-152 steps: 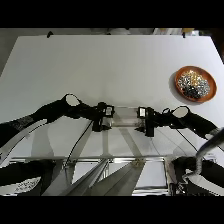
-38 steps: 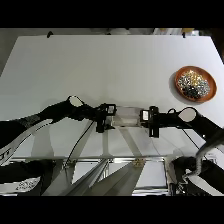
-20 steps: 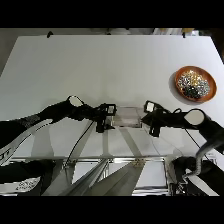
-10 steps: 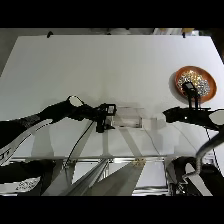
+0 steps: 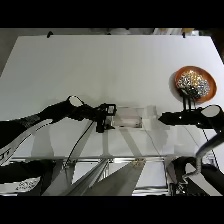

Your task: Fold the box and place the chain.

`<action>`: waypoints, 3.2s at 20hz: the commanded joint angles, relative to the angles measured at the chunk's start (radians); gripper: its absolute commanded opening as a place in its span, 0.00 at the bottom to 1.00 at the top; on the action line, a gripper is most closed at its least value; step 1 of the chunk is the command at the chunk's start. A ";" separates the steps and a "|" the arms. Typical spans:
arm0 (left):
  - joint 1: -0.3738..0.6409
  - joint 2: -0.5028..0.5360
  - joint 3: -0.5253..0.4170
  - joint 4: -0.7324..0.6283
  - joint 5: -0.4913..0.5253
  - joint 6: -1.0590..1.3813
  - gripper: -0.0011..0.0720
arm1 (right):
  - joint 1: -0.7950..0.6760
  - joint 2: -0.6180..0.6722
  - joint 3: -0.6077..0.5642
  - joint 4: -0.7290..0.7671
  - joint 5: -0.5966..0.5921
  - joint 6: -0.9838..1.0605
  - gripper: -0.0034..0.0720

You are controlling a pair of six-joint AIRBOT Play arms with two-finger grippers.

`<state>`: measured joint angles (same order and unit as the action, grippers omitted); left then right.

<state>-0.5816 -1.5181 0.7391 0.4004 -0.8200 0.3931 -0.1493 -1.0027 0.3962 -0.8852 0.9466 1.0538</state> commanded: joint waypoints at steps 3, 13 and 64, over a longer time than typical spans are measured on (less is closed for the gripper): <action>0.000 0.000 0.000 0.000 0.000 0.000 0.39 | 0.066 -0.106 0.000 0.124 0.006 -0.068 0.06; 0.000 0.000 0.000 0.000 0.000 0.000 0.39 | 0.072 -0.105 0.000 0.076 -0.008 -0.040 0.06; 0.000 0.000 0.000 0.000 0.000 0.000 0.39 | 0.599 -0.102 0.265 -0.338 0.004 0.804 0.57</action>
<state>-0.5816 -1.5181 0.7391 0.4004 -0.8200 0.3931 0.3775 -1.0687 0.6109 -1.0595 0.9207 1.6444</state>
